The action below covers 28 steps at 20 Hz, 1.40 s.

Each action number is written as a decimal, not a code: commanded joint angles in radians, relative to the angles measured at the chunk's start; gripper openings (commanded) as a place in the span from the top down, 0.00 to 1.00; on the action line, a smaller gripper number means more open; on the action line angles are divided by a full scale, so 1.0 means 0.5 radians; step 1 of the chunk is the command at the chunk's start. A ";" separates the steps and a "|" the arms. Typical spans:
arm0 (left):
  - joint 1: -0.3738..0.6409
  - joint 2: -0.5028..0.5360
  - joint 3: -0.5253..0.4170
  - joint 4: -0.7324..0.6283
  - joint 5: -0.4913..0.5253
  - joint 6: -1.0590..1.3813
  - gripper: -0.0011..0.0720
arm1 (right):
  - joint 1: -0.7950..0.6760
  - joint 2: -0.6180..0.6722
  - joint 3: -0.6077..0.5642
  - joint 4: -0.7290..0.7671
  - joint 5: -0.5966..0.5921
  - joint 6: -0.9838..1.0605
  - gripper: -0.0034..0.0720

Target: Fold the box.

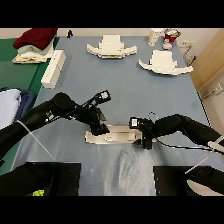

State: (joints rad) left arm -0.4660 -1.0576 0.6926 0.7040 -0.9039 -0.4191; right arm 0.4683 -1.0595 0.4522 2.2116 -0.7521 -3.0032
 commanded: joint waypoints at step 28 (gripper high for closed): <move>-0.356 -0.477 0.008 -0.527 0.711 -1.310 0.96 | 0.002 -0.002 -0.001 -0.002 0.000 0.002 0.32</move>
